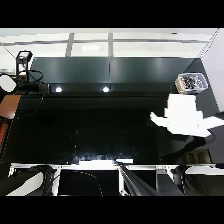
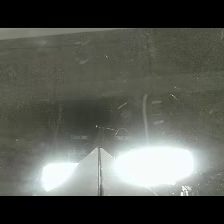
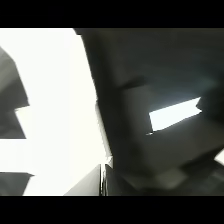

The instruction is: Fold the box and place the chain.

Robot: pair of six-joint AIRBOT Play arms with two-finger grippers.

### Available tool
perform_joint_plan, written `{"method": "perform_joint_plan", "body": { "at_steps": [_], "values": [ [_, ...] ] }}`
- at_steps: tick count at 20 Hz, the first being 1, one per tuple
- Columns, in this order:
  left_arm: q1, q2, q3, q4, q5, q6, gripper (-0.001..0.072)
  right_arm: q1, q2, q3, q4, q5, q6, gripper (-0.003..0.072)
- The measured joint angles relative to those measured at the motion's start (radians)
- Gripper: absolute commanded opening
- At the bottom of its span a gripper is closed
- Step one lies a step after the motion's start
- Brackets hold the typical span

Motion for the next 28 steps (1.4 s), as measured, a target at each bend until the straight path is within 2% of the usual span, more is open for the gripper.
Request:
{"method": "perform_joint_plan", "body": {
  "at_steps": [3,6,12,16,17,18,19,21,25,28],
  "values": [
    [0.0,0.0,-0.003,-0.004,-0.005,0.0,0.0022,0.139,0.101,-0.11,0.088,-0.055,0.034,0.0008],
    [-0.002,-0.004,-0.015,-0.025,-0.004,-0.001,0.0022,0.348,0.248,-0.252,0.155,-0.19,0.096,0.0008],
    [-0.003,-0.008,-0.035,-0.191,-0.048,0.0,0.0022,0.822,0.558,-0.527,0.315,-0.544,0.15,0.0007],
    [-0.033,-0.011,-0.039,-0.308,-0.09,0.0,0.0025,1.102,0.688,-0.661,0.335,-0.812,0.127,0.0008],
    [-0.048,-0.012,-0.042,-0.322,-0.096,0.001,0.009,1.162,0.703,-0.683,0.32,-0.865,0.126,0.0007],
    [-0.068,-0.012,-0.049,-0.334,-0.097,0.003,0.037,1.215,0.713,-0.698,0.298,-0.911,0.123,0.0008],
    [-0.089,-0.013,-0.057,-0.343,-0.099,0.004,0.0705,1.267,0.721,-0.71,0.268,-0.958,0.12,0.0008],
    [-0.144,-0.013,-0.075,-0.355,-0.104,0.004,0.0701,1.35,0.73,-0.723,0.212,-1.026,0.117,0.0008],
    [-0.279,-0.021,-0.103,-0.377,-0.136,0.013,0.0701,1.456,0.737,-0.734,0.156,-1.083,0.116,0.0008],
    [-0.33,-0.068,-0.116,-0.465,-0.173,0.053,0.07,1.496,0.739,-0.737,0.141,-1.098,0.116,0.0008]
  ]
}}
